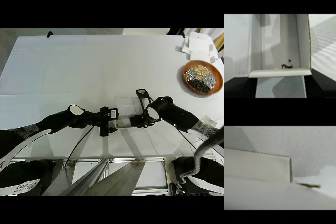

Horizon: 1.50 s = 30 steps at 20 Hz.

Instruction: Fold the box and place the chain.

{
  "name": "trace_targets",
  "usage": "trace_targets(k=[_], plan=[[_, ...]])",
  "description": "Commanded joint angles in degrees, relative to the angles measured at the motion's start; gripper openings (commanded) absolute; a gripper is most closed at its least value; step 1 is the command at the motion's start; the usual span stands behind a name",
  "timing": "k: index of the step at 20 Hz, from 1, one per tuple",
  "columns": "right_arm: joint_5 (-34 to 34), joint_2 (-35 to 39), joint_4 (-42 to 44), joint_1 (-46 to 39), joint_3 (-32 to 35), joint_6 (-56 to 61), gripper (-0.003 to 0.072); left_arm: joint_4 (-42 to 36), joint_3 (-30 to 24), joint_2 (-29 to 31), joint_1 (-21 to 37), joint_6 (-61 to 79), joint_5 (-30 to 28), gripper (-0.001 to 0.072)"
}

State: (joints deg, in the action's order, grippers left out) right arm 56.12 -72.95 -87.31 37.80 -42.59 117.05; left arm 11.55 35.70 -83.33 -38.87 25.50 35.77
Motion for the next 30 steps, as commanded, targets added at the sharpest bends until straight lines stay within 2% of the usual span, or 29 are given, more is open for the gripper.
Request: trace_targets(k=[1,4,7,8,10,14,15,16,17,22,26,27,29,30], plan=[[0.22,0.04,-1.44,-0.07,-0.15,1.49,0.0341,0.02,0.00,0.02,-0.02,0.00,0.04,0.0250],[0.22,0.44,-1.36,-0.07,-0.22,1.49,0.0335,0.02,0.00,0.02,-0.02,0.00,0.02,0.0250],[0.26,0.74,-1.36,-0.07,-0.33,1.49,0.0151,0.02,0.00,0.02,-0.02,0.00,0.02,0.0250],[0.26,0.76,-1.38,-0.07,-0.33,1.49,0.0140,0.02,0.00,0.02,-0.02,0.00,0.02,0.0250],[0.26,0.76,-1.38,-0.07,-0.33,1.42,0.0008,0.02,0.00,0.02,-0.02,0.00,0.02,0.0250],[0.46,0.76,-0.96,0.00,-0.31,1.42,0.0009,0.02,0.00,0.02,-0.02,0.00,0.04,0.0250],[0.42,0.76,-0.96,0.00,-0.31,1.42,0.0038,0.02,0.00,0.02,-0.02,0.00,0.02,0.0250],[0.42,0.76,-0.98,-0.02,-0.31,1.42,0.0155,0.02,0.00,0.02,-0.02,0.00,0.02,0.0250],[0.39,0.76,-0.98,-0.02,-0.31,1.44,0.0197,0.02,0.00,0.02,-0.02,0.00,0.04,0.0250],[0.39,0.74,-1.42,-0.02,-0.28,1.44,0.0191,0.02,0.00,0.02,-0.02,0.00,0.02,0.0250],[1.14,0.74,-1.36,0.00,-0.26,0.96,0.0021,0.02,0.00,0.02,-0.02,0.00,0.02,0.0250],[1.49,0.74,-1.38,0.00,-0.26,0.96,0.0008,0.02,0.00,0.02,-0.02,0.00,0.04,0.0250],[1.53,0.74,-1.36,0.00,-0.26,0.96,0.0014,0.02,0.00,0.02,-0.02,0.00,0.02,0.0250],[1.53,0.74,-1.36,0.00,-0.26,0.98,0.0105,0.02,0.00,0.02,-0.02,0.00,0.02,0.0250]])
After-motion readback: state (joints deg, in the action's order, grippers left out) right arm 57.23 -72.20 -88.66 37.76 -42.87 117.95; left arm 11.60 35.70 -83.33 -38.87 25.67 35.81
